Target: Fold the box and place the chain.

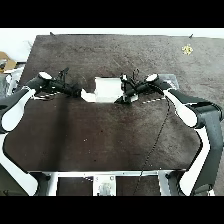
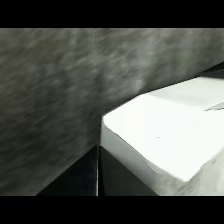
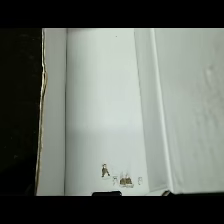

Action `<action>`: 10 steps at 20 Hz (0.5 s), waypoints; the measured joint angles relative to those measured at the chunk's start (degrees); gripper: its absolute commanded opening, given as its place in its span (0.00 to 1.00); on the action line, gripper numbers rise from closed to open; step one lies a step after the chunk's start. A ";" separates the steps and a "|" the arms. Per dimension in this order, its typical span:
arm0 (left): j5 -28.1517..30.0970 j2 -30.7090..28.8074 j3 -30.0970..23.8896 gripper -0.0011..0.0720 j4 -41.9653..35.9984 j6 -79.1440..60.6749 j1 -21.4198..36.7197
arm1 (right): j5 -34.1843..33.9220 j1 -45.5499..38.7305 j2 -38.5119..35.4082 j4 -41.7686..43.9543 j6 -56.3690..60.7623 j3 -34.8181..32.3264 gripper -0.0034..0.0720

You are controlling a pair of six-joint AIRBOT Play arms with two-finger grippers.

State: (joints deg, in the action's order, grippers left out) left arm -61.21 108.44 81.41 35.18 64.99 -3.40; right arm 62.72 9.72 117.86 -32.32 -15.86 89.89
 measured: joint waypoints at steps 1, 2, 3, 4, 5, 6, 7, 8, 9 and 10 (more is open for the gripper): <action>-0.68 0.00 0.17 0.03 -1.68 -0.87 -0.20 | 0.00 0.00 0.00 0.00 -0.02 0.00 0.64; -1.42 0.00 0.28 0.03 -3.10 -1.66 -0.33 | 0.00 0.00 0.00 0.00 0.00 0.00 0.64; -2.19 0.00 0.33 0.03 -4.35 -2.38 -0.39 | 0.00 0.00 0.00 0.00 0.00 0.00 0.64; -2.89 0.00 0.39 0.12 -5.27 -2.93 -0.44 | 0.00 0.00 0.00 0.00 0.00 0.00 0.64; -3.74 0.00 0.42 0.50 -6.10 -3.34 -0.46 | 0.00 0.00 0.00 0.00 -0.02 0.00 0.64; -4.61 0.00 0.44 0.67 -6.93 -3.63 -0.48 | 0.00 0.00 0.00 0.00 0.00 0.00 0.64; -5.51 0.00 0.48 0.67 -7.93 -3.80 -0.50 | 0.00 0.00 0.00 0.00 0.00 0.00 0.64; -6.21 0.00 0.52 0.67 -8.96 -4.24 -0.52 | 0.00 0.00 0.00 0.00 0.00 0.00 0.64; -6.84 0.00 0.52 0.67 -9.75 -4.57 -0.55 | 0.00 0.00 0.00 0.00 -0.02 0.00 0.64; -7.23 0.00 0.52 0.67 -10.56 -4.81 -0.63 | 0.00 0.00 0.00 0.00 0.00 0.00 0.64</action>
